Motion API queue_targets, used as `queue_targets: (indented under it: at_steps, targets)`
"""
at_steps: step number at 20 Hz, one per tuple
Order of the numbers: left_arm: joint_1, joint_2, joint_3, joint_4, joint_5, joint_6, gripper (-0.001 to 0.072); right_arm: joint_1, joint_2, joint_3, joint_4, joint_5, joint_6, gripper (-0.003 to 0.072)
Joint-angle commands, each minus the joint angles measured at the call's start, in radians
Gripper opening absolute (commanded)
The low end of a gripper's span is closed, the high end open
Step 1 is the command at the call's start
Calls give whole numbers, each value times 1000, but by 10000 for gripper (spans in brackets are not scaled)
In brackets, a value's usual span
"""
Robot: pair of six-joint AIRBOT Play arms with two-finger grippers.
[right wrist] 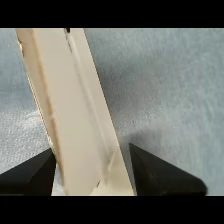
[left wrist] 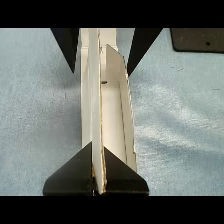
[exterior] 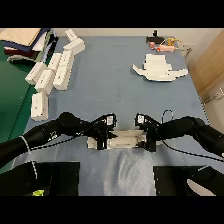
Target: Fold the box.
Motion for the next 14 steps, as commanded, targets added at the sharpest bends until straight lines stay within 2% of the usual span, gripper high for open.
queue_targets:
  at_steps: [1, 5, 9, 14]
  targets:
    - [0, -1, 0, 0, 0, 0, 13, -17, -55, 39, -2, -19, -37, 719]
    - [0, -1, 0, 0, 0, 0, 13, -17, -37, 40, -17, -29, -34, 715]
    - [0, -1, 0, 0, 0, 0, 13, -17, -77, 36, -21, -24, -209, 713]
    - [0, -1, 0, 0, 0, 0, 13, -17, -112, 36, -4, -63, -208, 713]
